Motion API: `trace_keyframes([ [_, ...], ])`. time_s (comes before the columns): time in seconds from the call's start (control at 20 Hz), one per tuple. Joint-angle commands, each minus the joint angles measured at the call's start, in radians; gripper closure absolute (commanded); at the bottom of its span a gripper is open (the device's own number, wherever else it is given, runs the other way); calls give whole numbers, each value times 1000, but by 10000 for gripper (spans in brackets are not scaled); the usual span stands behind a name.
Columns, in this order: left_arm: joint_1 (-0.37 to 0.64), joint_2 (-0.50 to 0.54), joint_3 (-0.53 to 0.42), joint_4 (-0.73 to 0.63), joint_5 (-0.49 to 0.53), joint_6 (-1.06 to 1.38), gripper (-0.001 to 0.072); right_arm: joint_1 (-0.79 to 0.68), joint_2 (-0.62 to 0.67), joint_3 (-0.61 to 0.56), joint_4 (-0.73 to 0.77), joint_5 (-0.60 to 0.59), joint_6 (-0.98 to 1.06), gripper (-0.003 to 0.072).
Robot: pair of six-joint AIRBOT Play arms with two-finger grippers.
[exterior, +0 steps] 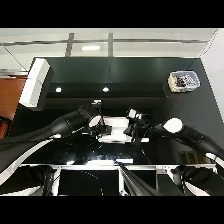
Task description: Fold the box and place the chain.
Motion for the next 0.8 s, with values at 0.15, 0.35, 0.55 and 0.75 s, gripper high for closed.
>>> trace_keyframes([
  [0.15,0,1,0,-1,-13,0,680,-416,190,1,-189,329,523,671],
  [0.35,0,0,0,-1,-10,0,680,-639,143,-53,-374,262,1059,671],
  [0.55,0,0,0,-1,-10,-1,680,-628,18,-61,-362,394,1078,671],
  [0.75,0,0,0,0,-9,0,680,-452,-114,-68,-250,423,1070,671],
])
